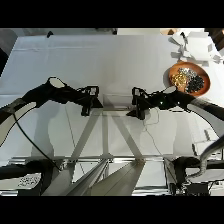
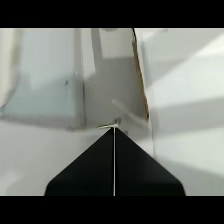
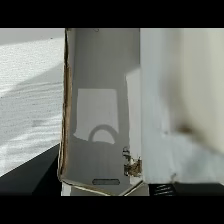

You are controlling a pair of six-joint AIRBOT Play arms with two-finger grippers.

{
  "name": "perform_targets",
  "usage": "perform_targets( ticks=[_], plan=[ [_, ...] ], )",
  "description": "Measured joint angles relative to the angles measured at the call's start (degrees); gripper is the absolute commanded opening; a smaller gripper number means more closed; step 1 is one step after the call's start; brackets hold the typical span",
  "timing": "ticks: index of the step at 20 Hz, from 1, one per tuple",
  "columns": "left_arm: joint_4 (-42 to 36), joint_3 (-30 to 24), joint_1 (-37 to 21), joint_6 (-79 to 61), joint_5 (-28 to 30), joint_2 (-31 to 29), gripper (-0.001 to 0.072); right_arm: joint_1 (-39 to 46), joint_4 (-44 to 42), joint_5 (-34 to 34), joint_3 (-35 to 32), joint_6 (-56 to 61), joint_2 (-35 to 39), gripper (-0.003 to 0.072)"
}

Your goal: Fold the box and place the chain.

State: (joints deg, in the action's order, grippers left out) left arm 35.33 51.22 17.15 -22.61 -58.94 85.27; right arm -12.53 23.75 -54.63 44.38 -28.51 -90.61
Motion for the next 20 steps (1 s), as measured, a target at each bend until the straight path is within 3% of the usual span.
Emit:
perform_targets(
  ticks=[6,13,17,20],
  plan=[
    [11.26,0.0,-0.94,16.76,0.94,-10.49,0.0005,0.0,0.0,0.0,0.0,-0.02,0.0,0.0404],
    [22.27,-2.21,-5.73,47.74,3.98,-21.38,0.0007,0.0,0.0,-0.02,0.0,-0.02,0.0,0.0404],
    [24.3,-7.15,-7.58,60.83,5.05,-23.1,0.0006,0.0,0.02,-0.02,0.0,-0.02,0.0,0.0404],
    [24.5,-9.29,-9.2,70.66,5.38,-20.33,0.0005,0.0,0.02,-0.02,0.0,-0.02,0.0,0.0404]
  ],
)
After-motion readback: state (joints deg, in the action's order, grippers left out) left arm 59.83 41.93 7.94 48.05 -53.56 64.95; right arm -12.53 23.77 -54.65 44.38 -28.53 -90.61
